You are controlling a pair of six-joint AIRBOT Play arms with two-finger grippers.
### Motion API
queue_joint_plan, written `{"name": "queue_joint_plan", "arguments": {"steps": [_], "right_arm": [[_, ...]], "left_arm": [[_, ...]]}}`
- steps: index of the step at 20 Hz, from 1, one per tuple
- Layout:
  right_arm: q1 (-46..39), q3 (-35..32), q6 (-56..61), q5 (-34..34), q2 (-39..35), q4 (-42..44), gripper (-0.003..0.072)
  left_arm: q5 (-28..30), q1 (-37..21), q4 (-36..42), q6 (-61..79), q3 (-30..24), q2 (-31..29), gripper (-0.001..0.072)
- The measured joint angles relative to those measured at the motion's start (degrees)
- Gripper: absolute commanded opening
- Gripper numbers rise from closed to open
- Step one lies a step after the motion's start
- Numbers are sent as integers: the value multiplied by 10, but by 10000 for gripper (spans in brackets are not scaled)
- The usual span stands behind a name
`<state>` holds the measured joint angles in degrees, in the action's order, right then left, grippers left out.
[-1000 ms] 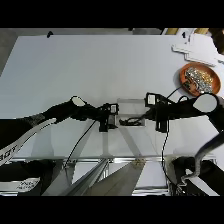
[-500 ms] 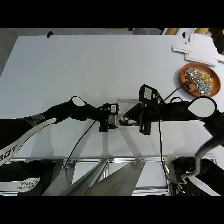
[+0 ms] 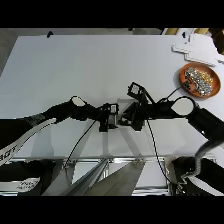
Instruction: Fold the box and place the chain.
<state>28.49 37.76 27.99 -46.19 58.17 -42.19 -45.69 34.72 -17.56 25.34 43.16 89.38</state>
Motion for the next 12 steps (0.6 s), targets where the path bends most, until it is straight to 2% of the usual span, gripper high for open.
{"name": "queue_joint_plan", "arguments": {"steps": [4, 5, 12], "right_arm": [[-11, 0, 17, -13, -9, -38, 268], [-20, 0, 19, -22, -20, -56, 246], [-131, 0, -9, -115, -78, -233, 193]], "left_arm": [[0, 0, 0, 0, 0, 0, 170], [0, 0, 0, 0, 0, 0, 170], [0, 0, 0, 0, 0, 0, 170]]}}
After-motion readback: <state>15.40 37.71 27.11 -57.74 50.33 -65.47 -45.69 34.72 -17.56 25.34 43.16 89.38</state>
